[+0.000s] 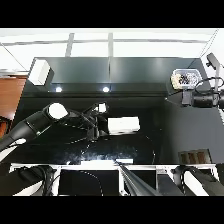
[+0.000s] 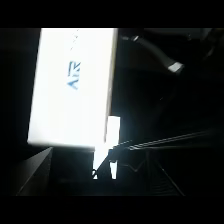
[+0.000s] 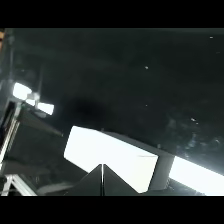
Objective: Fold the box and place the chain.
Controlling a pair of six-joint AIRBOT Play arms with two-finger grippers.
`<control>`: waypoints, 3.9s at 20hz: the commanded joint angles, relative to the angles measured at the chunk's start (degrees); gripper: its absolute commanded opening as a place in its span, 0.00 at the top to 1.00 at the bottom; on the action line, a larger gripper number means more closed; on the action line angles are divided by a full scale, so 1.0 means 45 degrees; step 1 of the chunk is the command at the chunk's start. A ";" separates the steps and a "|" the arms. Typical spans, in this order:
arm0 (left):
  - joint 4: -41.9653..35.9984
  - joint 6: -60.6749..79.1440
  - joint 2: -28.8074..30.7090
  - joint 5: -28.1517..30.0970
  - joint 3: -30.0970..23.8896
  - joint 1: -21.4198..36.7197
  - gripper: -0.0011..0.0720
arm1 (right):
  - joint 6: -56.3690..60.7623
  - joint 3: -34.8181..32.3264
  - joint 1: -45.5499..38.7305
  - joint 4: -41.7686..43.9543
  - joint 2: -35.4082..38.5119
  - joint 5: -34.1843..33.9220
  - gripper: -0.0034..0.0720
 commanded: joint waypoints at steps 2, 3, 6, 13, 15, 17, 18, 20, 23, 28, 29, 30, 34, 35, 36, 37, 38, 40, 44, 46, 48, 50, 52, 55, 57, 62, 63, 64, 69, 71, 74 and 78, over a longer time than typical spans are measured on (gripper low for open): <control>0.0311 -0.1865 -0.1010 0.0792 0.1724 -0.1200 0.02 | 0.0029 0.0005 -0.0296 -0.0087 0.0092 -0.0136 0.94; 0.0306 -0.1938 -0.1608 0.0801 0.2259 -0.1355 0.02 | 0.0024 0.0005 -0.0296 -0.0087 0.0092 -0.0141 0.94; 0.0306 -0.1967 -0.3293 0.0787 0.3881 -0.1787 0.01 | -0.0068 0.0005 -0.0296 -0.0126 0.0092 -0.0151 0.94; 0.0991 -0.2574 -0.4483 0.0248 0.4585 -0.1933 0.01 | -0.0160 0.0005 -0.0296 -0.0617 0.0092 -0.0151 0.94; 0.1039 -0.2589 -0.4483 -0.0097 0.4580 -0.1938 0.01 | -0.0160 0.0005 -0.0296 -0.0617 0.0092 -0.0180 0.94; 0.1020 -0.2594 -0.4483 -0.0053 0.4580 -0.1938 0.01 | -0.0160 0.0005 -0.0296 -0.0622 0.0092 -0.0233 0.94; 0.1025 -0.2594 -0.4483 -0.0053 0.4580 -0.1933 0.01 | -0.0160 0.0005 -0.0296 -0.0617 0.0092 -0.0238 0.94; 0.1035 -0.2594 -0.4483 -0.0068 0.4580 -0.1938 0.01 | -0.0155 0.0005 -0.0291 -0.0617 0.0092 -0.0238 0.94; 0.1035 -0.2594 -0.4483 -0.0087 0.4580 -0.1938 0.01 | -0.0155 0.0005 -0.0296 -0.0622 0.0092 -0.0238 0.94; 0.1083 -0.2589 -0.4537 -0.0068 0.4580 -0.2059 0.01 | -0.0155 0.0005 -0.0296 -0.0622 0.0092 -0.0243 0.94; 0.1083 -0.2589 -0.4566 -0.0063 0.4580 -0.2103 0.01 | -0.0155 0.0005 -0.0296 -0.0622 0.0092 -0.0248 0.94; 0.1098 -0.2589 -0.4590 -0.0053 0.4580 -0.2181 0.01 | -0.0155 0.0005 -0.0296 -0.0622 0.0092 -0.0248 0.94; 0.1195 -0.2589 -0.4614 0.0287 0.4580 -0.2259 0.01 | -0.0155 0.0005 -0.0296 -0.0622 0.0092 -0.0248 0.94; 0.1205 -0.2584 -0.4629 0.0325 0.4575 -0.2278 0.01 | -0.0155 0.0005 -0.0296 -0.0622 0.0092 -0.0248 0.94; 0.1253 -0.2584 -0.4658 0.0442 0.4566 -0.2283 0.01 | -0.0155 0.0005 -0.0296 -0.0622 0.0092 -0.0248 0.94; 0.1413 -0.2579 -0.4697 0.0525 0.4566 -0.2283 0.01 | -0.0155 0.0005 -0.0296 -0.0622 0.0092 -0.0248 0.94; 0.1647 -0.2574 -0.4760 0.0568 0.4566 -0.2283 0.01 | -0.0155 0.0005 -0.0296 -0.0622 0.0092 -0.0248 0.94; 0.2025 -0.2458 -0.4945 0.0563 0.4566 -0.2283 0.01 | -0.0155 0.0005 -0.0296 -0.0622 0.0092 -0.0248 0.94; 0.2127 -0.1491 -0.5319 0.0889 0.4566 -0.2637 0.01 | -0.0151 0.0005 -0.0296 -0.0627 0.0092 -0.0248 0.94; 0.2404 -0.1486 -0.5401 0.1409 0.4566 -0.2905 0.02 | -0.0151 0.0005 -0.0296 -0.0627 0.0092 -0.0257 0.94; 0.3162 -0.1491 -0.5396 0.1515 0.4566 -0.3089 0.02 | -0.0151 0.0005 -0.0296 -0.0627 0.0092 -0.0257 0.94; 0.3473 -0.1530 -0.5372 0.1472 0.4575 -0.3128 0.09 | -0.0151 0.0005 -0.0296 -0.0622 0.0092 -0.0257 0.94; 0.3463 -0.1583 -0.5231 0.1064 0.4585 -0.3113 0.55 | -0.0151 0.0005 -0.0296 -0.0617 0.0092 -0.0257 0.94; 0.4036 -0.3220 -0.4575 0.0063 0.4580 -0.2647 0.62 | -0.0141 0.0005 -0.0296 -0.0607 0.0092 -0.0238 0.94; 0.5391 -0.5187 -0.3861 -0.0724 0.4580 -0.1807 0.62 | -0.0146 0.0005 -0.0296 -0.0607 0.0092 -0.0238 0.94; 0.7529 -0.8786 -0.2161 -0.4007 0.4527 0.2395 0.61 | -0.0146 0.0005 -0.0296 -0.0607 0.0092 -0.0238 0.94; 0.7766 -0.9282 -0.1938 -0.4546 0.4469 0.3536 0.61 | -0.0146 0.0005 -0.0296 -0.0607 0.0092 -0.0248 0.94; 0.7980 -0.9700 -0.1797 -0.4911 0.4405 0.4639 0.60 | -0.0146 0.0005 -0.0296 -0.0607 0.0092 -0.0248 0.94; 0.8267 -1.0661 -0.1758 -0.4551 0.4396 1.0190 0.58 | -0.0160 0.0005 -0.0291 -0.0607 0.0092 -0.0238 0.94; 0.7621 -1.0652 -0.1787 -0.3084 0.4396 1.1633 0.58 | -0.0165 0.0005 -0.0291 -0.0602 0.0092 -0.0267 0.94; 0.7116 -1.0103 -0.2268 -0.0831 0.4454 1.2828 0.58 | -0.0165 0.0005 -0.0291 -0.0602 0.0092 -0.0792 0.94; 0.7164 -0.9753 -0.4085 0.0141 0.5523 1.3036 0.58 | -0.0155 0.0005 -0.0291 -0.0597 0.0092 -0.0967 0.94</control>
